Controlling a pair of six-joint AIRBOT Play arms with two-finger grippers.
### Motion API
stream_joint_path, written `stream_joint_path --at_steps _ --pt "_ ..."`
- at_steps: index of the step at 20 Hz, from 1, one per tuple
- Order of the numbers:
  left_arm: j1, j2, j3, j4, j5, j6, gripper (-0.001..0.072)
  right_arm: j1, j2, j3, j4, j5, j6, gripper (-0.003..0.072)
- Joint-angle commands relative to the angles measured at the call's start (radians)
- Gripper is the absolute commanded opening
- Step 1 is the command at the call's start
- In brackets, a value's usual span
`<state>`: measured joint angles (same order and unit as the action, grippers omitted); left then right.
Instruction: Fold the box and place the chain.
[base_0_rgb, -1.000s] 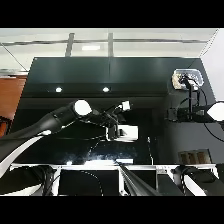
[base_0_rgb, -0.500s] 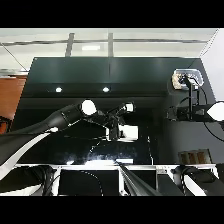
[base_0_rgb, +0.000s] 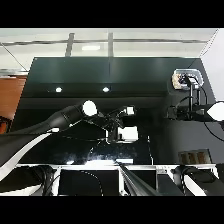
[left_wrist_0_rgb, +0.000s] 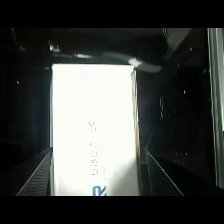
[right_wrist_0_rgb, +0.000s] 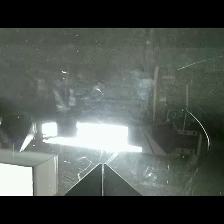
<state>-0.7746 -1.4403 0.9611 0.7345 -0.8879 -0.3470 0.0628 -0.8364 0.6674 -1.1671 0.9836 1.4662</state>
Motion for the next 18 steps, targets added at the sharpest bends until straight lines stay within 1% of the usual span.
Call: stream_joint_path --at_steps 1,4,8,10,11,12,13,14,15,16,18 --pt "-0.024 -0.022 0.001 0.056 -0.002 0.000 0.0699 0.000 0.001 0.001 0.000 -0.002 0.000 0.0014" --pt "-0.053 -0.049 0.001 0.088 0.027 -0.001 0.0699 0.000 0.001 0.001 0.000 -0.001 0.000 0.0014" --pt "-0.097 -0.059 0.001 0.099 0.156 -0.002 0.0699 0.000 0.001 0.001 0.000 -0.001 0.000 0.0014" --pt "-0.111 -0.059 0.001 0.115 0.179 -0.002 0.0698 0.000 0.001 0.001 0.000 -0.001 0.000 0.0014" --pt "-0.116 -0.058 0.001 0.133 0.177 -0.003 0.0681 0.000 0.001 0.001 0.000 -0.002 0.000 0.0014" --pt "-0.115 -0.055 0.003 0.148 0.173 -0.016 0.0495 0.000 0.001 0.001 0.000 -0.002 0.000 0.0014" --pt "-0.111 -0.045 0.006 0.152 0.172 -0.031 0.0258 0.000 0.001 0.001 0.000 -0.002 0.000 0.0014" --pt "-0.100 -0.028 0.008 0.148 0.173 -0.042 0.0234 0.000 0.001 0.001 0.000 -0.001 0.000 0.0014" --pt "-0.080 -0.007 0.011 0.149 0.171 -0.082 0.0234 0.000 0.001 0.001 0.000 -0.001 0.001 0.0014" --pt "-0.042 0.022 0.011 0.157 0.169 -0.129 0.0234 0.000 0.001 0.001 0.000 -0.001 0.001 0.0014" --pt "0.074 0.084 0.011 0.208 0.152 -0.266 0.0234 0.000 0.001 0.001 0.000 0.000 0.002 0.0014"
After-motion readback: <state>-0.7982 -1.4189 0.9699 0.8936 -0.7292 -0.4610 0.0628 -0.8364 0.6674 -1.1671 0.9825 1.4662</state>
